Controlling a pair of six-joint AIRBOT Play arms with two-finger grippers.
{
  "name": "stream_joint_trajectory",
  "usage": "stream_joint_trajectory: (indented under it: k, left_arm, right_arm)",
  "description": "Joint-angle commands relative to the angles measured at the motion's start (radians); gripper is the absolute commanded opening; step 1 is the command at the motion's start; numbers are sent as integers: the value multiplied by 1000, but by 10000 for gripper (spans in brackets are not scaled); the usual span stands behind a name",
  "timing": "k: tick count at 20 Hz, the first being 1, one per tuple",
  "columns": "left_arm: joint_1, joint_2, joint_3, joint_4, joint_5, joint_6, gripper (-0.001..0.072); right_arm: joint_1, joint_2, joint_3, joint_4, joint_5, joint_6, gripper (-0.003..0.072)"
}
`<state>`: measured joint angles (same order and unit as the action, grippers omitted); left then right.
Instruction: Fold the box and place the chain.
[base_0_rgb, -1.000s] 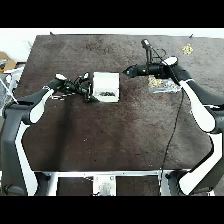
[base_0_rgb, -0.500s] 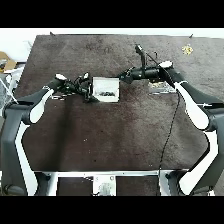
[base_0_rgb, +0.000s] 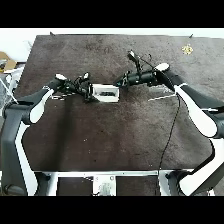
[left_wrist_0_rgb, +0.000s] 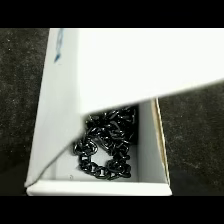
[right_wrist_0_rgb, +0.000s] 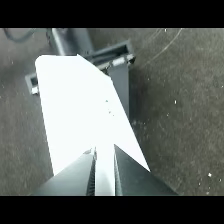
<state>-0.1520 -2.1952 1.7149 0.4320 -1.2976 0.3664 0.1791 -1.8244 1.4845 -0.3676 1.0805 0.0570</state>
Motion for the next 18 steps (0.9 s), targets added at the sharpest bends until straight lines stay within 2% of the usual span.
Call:
stream_joint_trajectory:
  k: [1, 2, 3, 8, 9, 10, 18]
  left_arm:
    - [0, 0, 0, 0, 0, 0, 344]
    - [0, 0, 0, 0, 0, 0, 344]
    - [0, 0, 0, 0, 0, 0, 343]
    - [0, 0, 0, 0, 0, 0, 344]
    - [0, 0, 0, 0, 0, 0, 343]
    - [0, 0, 0, 0, 0, 0, 343]
    - [0, 0, 0, 0, 0, 0, 344]
  right_arm:
    - [8, 51, -120, 39, -58, -148, 145]
    - [10, 49, -130, 53, -57, -182, 231]
    - [15, 48, -135, 58, -57, -207, 285]
    - [54, 47, -135, 58, -69, -298, 288]
    - [61, 47, -135, 58, -73, -310, 384]
    - [68, 46, -135, 57, -76, -325, 414]
    - [74, 28, -135, 58, -120, -353, 415]
